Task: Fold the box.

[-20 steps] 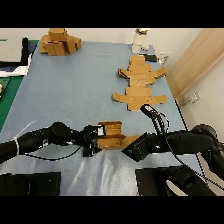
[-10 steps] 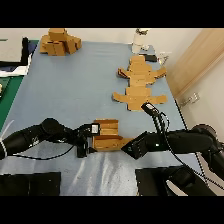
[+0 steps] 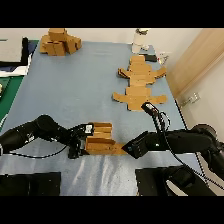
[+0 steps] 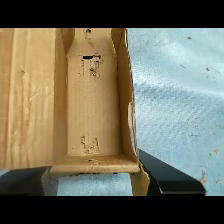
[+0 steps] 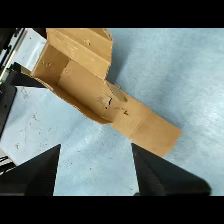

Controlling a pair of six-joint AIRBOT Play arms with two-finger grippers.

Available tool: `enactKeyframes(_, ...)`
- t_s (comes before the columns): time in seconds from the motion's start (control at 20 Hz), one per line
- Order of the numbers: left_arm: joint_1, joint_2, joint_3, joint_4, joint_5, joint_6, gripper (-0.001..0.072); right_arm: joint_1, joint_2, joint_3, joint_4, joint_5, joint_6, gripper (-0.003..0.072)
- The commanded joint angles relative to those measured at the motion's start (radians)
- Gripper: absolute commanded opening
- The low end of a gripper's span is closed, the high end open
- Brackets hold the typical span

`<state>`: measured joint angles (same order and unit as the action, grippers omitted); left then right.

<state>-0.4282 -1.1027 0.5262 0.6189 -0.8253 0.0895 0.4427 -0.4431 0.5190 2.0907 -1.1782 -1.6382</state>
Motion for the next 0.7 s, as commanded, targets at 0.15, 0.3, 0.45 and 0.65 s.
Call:
enactKeyframes(0.15,0.006,0.001,0.002,0.004,0.048,-0.042,0.0520,0.000,-0.001,0.000,-0.005,0.001,0.000,0.0705)
enactKeyframes(0.3,0.006,0.008,0.002,0.009,0.133,-0.069,0.0520,0.000,-0.013,0.000,-0.011,0.002,0.000,0.0705)
enactKeyframes(0.45,0.006,0.027,-0.013,-0.006,0.137,-0.079,0.0520,0.000,-0.013,0.000,-0.013,0.006,0.000,0.0705)
enactKeyframes(0.65,0.004,0.031,-0.080,-0.105,0.138,-0.031,0.0520,0.000,-0.013,0.000,-0.019,0.021,0.000,0.0705)
